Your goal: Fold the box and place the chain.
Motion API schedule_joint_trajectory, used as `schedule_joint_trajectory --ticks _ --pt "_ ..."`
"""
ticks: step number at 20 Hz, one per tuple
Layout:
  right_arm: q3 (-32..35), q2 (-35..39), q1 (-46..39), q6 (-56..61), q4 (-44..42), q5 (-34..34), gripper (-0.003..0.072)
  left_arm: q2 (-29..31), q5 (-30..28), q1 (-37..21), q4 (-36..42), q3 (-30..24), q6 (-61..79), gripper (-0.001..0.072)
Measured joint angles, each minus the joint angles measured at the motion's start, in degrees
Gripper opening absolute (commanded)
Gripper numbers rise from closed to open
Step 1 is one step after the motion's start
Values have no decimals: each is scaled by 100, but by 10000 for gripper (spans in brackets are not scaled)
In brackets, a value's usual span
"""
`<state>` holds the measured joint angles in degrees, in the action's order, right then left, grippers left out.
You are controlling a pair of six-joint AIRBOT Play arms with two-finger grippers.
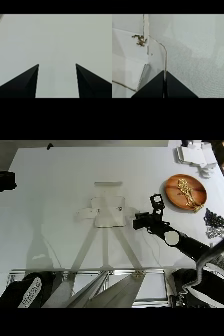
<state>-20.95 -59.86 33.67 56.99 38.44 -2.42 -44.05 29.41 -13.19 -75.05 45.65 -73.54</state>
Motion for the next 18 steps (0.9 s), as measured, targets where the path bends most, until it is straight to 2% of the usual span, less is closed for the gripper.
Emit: schedule_joint_trajectory --ticks 6,9,10,14,18 --pt "0 0 0 -2 0 0 8 -2 105 0 -20 0 0 498" --pt "0 0 0 -2 0 -2 8 -79 212 42 37 0 0 527" --pt "0 0 0 -2 0 -2 8 -168 273 116 61 0 2 566" --pt "0 0 0 -2 0 -2 8 -1080 756 752 361 321 433 583" --pt "0 0 0 -2 0 -2 8 -2579 2011 1239 1792 1346 2166 608"
